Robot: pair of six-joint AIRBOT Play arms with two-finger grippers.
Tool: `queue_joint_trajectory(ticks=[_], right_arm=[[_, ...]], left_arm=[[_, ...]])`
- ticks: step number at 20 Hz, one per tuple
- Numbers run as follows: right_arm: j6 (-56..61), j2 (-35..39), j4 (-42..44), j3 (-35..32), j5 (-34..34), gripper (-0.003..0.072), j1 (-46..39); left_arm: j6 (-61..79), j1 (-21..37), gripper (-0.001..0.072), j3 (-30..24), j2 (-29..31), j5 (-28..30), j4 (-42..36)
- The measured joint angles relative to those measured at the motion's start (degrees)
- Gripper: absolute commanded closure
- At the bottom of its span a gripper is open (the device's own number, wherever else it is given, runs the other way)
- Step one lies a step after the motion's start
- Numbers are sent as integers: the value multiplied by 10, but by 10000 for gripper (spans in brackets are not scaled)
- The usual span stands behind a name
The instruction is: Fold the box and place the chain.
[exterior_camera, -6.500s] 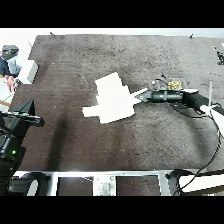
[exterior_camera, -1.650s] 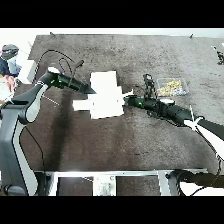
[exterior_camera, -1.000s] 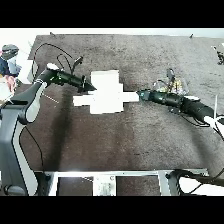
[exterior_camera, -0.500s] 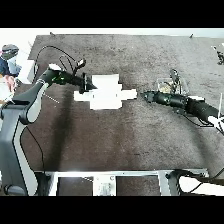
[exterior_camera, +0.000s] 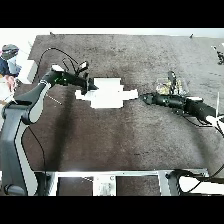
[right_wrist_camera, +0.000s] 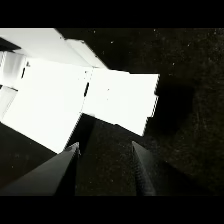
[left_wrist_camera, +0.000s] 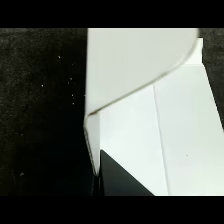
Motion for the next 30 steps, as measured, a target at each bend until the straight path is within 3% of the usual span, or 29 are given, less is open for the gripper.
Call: queue_joint_trajectory(ticks=[4,9,11,16,17,19,20,21,30], right_arm=[[-72,-7,-1,4,0,304,30],[-231,-9,2,9,-58,301,88],[-287,-9,2,10,-80,138,107],[-381,-9,1,21,-110,120,147],[-389,-10,-10,29,-109,69,154],[-388,-15,-50,50,-99,63,165],[-377,-20,-81,63,-92,-13,171],[-367,-25,-109,75,-86,-33,177],[-330,-87,-271,132,-76,-29,224]], left_arm=[[4,0,698,-11,-1,6,1],[4,0,697,-17,-2,9,5],[4,0,697,-18,-1,9,10],[5,0,697,-18,-1,9,23],[5,0,696,-18,-1,9,24],[5,0,696,-18,-1,9,25],[5,0,697,-18,-1,9,26],[5,0,696,-18,-1,9,26],[5,0,697,-18,-1,10,25]])
